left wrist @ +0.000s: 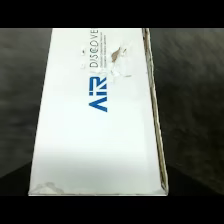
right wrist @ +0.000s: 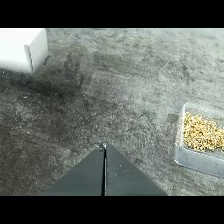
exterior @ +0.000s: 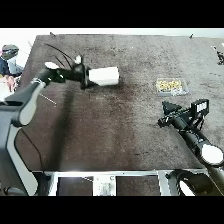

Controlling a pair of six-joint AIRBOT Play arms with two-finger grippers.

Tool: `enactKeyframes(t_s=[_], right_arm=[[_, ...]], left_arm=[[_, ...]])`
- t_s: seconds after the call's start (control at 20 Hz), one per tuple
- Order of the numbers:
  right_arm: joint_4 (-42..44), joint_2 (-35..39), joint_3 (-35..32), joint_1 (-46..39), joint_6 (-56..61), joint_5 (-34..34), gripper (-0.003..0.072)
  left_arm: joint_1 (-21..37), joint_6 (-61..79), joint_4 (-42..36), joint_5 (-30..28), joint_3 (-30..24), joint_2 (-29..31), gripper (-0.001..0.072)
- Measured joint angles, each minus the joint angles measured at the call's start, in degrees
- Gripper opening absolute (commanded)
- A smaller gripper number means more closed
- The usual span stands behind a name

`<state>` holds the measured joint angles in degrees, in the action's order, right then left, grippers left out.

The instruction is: Fold the box and place the chain.

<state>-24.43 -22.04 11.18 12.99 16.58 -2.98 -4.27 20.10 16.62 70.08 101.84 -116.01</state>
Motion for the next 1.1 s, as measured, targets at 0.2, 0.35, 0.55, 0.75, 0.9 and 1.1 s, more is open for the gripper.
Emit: enactKeyframes(t_s=[0.2,0.35,0.55,0.75,0.9,1.1], right_arm=[[0.0,0.0,0.0,0.0,0.0,0.0,0.001],[0.0,0.0,0.0,0.0,0.0,0.0,0.001],[0.0,0.0,0.0,0.0,0.0,0.0,0.001],[0.0,0.0,0.0,0.0,0.0,0.0,0.001],[0.0,0.0,0.0,0.0,0.0,0.0,0.001],[0.0,0.0,0.0,0.0,0.0,0.0,0.001]], left_arm=[[7.4,-6.8,-0.8,-6.4,0.7,7.4,0.001],[14.2,-14.0,-0.3,-15.9,0.8,10.4,0.001],[23.8,-26.9,2.3,-29.2,-0.2,12.0,0.001],[30.6,-34.6,4.8,-36.0,-4.0,12.0,0.0011],[32.8,-36.6,5.6,-38.2,-6.8,10.6,0.0011],[33.9,-37.6,6.6,-38.8,-8.3,7.0,0.0011]])
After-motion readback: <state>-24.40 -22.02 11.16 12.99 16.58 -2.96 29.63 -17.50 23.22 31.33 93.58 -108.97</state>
